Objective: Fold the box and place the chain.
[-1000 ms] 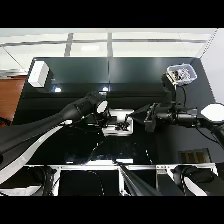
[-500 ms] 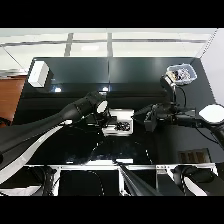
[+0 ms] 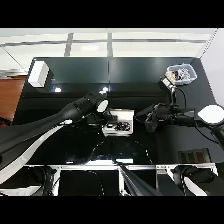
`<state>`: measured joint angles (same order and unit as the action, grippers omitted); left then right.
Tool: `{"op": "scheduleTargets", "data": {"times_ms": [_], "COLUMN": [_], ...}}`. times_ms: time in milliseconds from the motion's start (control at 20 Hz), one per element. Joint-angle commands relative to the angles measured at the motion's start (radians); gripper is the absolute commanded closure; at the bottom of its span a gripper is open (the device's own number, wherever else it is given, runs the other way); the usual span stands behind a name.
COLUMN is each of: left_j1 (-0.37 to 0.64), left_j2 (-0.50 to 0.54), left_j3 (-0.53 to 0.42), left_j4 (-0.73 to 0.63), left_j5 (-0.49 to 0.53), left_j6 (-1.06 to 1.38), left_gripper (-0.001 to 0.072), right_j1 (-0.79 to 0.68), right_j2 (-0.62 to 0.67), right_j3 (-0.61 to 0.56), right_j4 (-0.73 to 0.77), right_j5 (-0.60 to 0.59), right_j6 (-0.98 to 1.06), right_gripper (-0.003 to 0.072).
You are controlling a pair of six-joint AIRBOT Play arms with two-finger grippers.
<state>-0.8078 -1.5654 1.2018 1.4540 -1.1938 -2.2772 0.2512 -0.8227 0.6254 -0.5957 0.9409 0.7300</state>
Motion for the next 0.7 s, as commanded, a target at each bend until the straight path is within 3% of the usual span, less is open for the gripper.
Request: {"op": "scheduleTargets", "data": {"times_ms": [0,100,250,400,500,550,650], "left_j1": [-0.011,-0.03,-0.043,0.046,0.204,0.308,0.494], "left_j2": [0.047,0.124,0.284,0.489,0.621,0.683,0.741], "left_j3": [0.021,0.021,-0.017,-0.173,-0.318,-0.401,-0.552], "left_j4": [0.027,0.095,0.278,0.453,0.385,0.27,-0.139], "left_j5": [-0.039,-0.074,-0.206,-0.262,-0.156,-0.036,0.224], "left_j6": [0.001,0.042,0.105,0.104,0.091,0.099,0.403], "left_gripper": [0.0219,0.0219,0.0219,0.0219,0.0219,0.0219,0.0219], "right_j1": [0.0,0.0,-0.005,-0.008,-0.008,-0.008,-0.008], "right_j2": [0.0,0.0,0.0,0.0,0.0,0.0,0.0], "right_j3": [0.0,0.0,0.0,-0.002,-0.009,-0.014,-0.023], "right_j4": [-0.103,-0.174,-0.284,-0.401,-0.408,-0.402,-0.401], "right_j5": [-0.003,-0.006,-0.019,-0.026,-0.025,-0.026,-0.025], "right_j6": [0.004,0.053,0.167,0.285,0.314,0.326,0.364], "right_gripper": [0.0408,0.0409,0.0409,0.041,0.041,0.041,0.041]}}
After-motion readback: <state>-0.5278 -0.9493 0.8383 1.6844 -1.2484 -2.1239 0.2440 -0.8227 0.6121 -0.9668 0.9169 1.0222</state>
